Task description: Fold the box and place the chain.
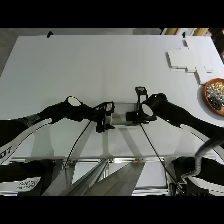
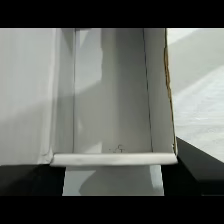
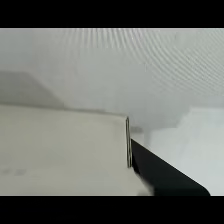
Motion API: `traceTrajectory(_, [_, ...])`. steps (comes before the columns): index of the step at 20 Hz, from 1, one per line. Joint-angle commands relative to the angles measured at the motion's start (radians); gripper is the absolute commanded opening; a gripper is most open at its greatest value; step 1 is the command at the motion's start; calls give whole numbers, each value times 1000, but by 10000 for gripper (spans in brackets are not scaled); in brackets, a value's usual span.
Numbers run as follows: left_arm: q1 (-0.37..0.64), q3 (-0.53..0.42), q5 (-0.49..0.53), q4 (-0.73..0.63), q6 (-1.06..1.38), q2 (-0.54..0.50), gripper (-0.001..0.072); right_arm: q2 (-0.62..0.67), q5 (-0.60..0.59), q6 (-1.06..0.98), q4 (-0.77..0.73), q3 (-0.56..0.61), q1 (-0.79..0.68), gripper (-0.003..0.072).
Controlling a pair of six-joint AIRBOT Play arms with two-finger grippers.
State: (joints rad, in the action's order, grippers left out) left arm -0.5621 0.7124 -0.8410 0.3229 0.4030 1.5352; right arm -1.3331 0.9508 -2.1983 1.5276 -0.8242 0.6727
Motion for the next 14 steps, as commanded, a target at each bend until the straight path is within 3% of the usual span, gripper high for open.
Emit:
traceTrajectory(1, [0, 0, -8, 6, 4, 0, 36, 61, 20, 8, 28, 0, 0, 343])
traceTrajectory(7, [0, 0, -8, 6, 4, 0, 36, 103, 43, 7, 29, 12, 0, 509])
traceTrajectory(8, [0, 0, -8, 6, 4, 0, 36, 103, 45, 7, 29, 24, 0, 428])
traceTrajectory(9, [0, 0, -8, 6, 4, 0, 36, 103, 45, 2, 28, 35, 0, 277])
traceTrajectory(11, [0, 0, -8, 6, 4, 0, 36, 103, 44, 3, 29, 50, 0, 74])
traceTrajectory(12, [0, 0, -8, 6, 4, 0, 36, 103, 43, 3, 31, 50, 0, 12])
traceTrajectory(14, [0, 0, -8, 6, 4, 0, 36, 115, 34, 4, 41, 50, 0, 12])
